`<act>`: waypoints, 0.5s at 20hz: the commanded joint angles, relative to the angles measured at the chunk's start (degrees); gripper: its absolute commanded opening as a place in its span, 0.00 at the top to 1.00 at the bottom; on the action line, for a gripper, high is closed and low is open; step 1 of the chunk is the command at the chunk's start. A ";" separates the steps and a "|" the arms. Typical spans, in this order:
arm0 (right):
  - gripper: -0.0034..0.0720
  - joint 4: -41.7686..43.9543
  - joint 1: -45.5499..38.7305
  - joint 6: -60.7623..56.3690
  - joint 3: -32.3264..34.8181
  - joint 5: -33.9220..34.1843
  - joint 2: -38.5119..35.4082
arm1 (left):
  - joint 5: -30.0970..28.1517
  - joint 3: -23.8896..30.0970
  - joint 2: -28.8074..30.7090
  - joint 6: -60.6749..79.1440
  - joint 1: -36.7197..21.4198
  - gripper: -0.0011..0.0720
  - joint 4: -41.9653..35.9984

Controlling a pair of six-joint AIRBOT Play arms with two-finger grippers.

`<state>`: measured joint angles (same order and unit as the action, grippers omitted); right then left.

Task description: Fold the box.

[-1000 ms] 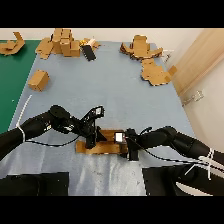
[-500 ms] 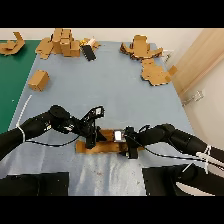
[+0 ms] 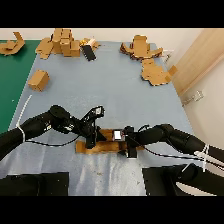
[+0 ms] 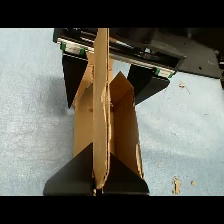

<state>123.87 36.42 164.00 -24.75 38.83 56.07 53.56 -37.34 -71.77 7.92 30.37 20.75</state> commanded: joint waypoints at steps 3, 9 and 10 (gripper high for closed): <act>0.04 0.02 -0.02 -0.02 -0.04 0.70 0.46 | 0.00 0.04 0.00 0.00 -0.02 0.97 0.02; 0.15 -0.02 0.00 -0.02 -0.04 1.20 1.81 | 0.00 0.04 0.00 0.00 -0.02 0.97 0.00; 0.24 0.00 0.00 -0.02 -0.04 1.29 1.75 | 0.00 0.04 0.00 0.00 -0.02 0.97 0.02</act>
